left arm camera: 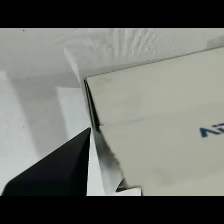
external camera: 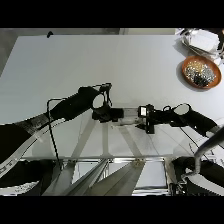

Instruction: Fold the box and place the chain.

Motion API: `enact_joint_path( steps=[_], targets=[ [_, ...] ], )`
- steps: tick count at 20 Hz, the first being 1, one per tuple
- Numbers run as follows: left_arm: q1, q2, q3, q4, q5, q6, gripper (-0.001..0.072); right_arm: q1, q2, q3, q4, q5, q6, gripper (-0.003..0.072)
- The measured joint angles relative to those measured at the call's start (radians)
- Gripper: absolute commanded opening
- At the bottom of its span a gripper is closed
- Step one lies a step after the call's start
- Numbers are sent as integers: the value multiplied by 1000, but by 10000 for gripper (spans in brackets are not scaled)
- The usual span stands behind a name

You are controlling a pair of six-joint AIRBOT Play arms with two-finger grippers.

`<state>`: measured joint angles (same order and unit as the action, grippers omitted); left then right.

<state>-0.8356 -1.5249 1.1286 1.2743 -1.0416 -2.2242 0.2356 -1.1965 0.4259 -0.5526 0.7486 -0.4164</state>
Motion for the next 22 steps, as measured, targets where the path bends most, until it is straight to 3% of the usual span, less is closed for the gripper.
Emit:
enact_joint_path(
  steps=[7, 9, 15, 21, 22],
  targets=[
    [-43, -48, 57, 148, -55, -91, 249, 0, 0, 0, 0, -1, 0, 335],
    [-55, -59, 60, 170, -57, -111, 128, 0, 0, 0, 0, -1, 0, 335],
    [-81, -86, 59, 196, -68, -136, 162, 0, 0, 0, 0, 0, -1, 335],
    [-90, -93, 40, 198, -66, -171, 127, 1, 0, 0, 0, 2, -1, 335],
    [-91, -93, 39, 198, -64, -176, 7, 1, 0, 0, 0, 2, -1, 335]
  ],
)
